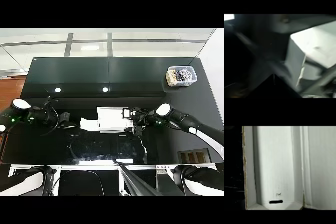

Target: Fold the box and place the chain.

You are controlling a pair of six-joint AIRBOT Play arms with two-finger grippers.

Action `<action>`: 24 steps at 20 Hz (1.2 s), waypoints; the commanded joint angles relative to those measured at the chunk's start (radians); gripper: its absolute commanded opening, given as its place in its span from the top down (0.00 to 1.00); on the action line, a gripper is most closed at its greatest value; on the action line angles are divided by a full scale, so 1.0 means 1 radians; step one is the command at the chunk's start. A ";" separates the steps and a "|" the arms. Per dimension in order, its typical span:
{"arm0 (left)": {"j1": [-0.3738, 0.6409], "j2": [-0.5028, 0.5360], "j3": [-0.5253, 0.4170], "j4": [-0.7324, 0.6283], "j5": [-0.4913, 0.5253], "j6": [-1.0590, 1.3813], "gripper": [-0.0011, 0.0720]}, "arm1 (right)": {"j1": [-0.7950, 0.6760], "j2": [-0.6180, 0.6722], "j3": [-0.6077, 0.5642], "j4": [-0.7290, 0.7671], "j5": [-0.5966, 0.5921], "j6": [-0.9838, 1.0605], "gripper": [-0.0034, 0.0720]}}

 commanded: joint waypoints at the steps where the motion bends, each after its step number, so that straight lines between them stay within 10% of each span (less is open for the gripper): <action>1: -0.018 -0.095 -0.033 -0.142 0.064 0.019 0.95 | 0.000 -0.001 0.001 0.000 0.000 0.000 0.36; 10: -0.228 -0.174 0.078 -0.146 0.037 0.048 0.94 | 0.000 -0.001 0.001 0.001 0.000 0.000 0.36; 13: -0.201 -0.174 0.135 -0.145 -0.079 0.068 0.24 | 0.000 -0.001 0.001 0.000 0.000 0.000 0.36; 14: -0.196 -0.174 0.150 -0.144 -0.097 0.068 0.15 | 0.000 -0.001 0.001 0.001 0.000 0.000 0.36; 24: -0.277 -0.174 0.230 -0.159 -0.076 0.037 0.25 | 0.000 -0.001 0.001 0.000 0.000 0.000 0.36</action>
